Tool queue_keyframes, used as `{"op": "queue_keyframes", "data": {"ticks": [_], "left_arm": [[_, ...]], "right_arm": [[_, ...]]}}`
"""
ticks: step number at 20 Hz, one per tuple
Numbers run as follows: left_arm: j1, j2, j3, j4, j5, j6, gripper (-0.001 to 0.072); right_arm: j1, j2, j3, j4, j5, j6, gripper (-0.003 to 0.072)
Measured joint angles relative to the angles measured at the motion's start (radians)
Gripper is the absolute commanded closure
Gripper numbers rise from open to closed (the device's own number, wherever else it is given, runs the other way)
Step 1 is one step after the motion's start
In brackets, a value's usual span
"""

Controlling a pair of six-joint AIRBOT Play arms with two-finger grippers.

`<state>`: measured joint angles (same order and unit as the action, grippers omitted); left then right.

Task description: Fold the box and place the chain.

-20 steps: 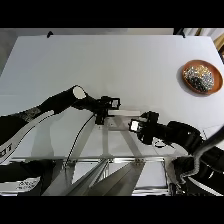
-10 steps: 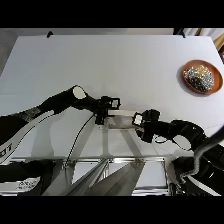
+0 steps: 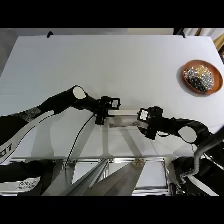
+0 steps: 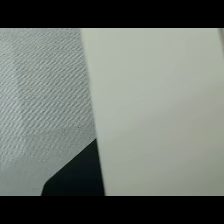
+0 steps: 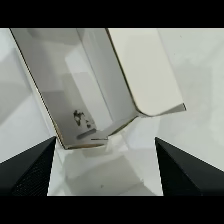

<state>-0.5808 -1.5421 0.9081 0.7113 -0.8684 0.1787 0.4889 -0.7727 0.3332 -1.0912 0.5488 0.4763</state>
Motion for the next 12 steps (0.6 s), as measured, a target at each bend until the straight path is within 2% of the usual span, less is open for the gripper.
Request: {"op": "queue_keyframes", "data": {"ticks": [6,12], "left_arm": [[0.0,0.0,0.0,0.0,0.0,0.001,0.0699],[0.0,0.0,0.0,0.0,0.0,0.0,0.0699]], "right_arm": [[-0.056,-0.027,0.0,0.174,0.032,-0.223,-0.0002],[-0.126,-0.077,0.0,0.264,0.058,-0.372,-0.0004]]}}
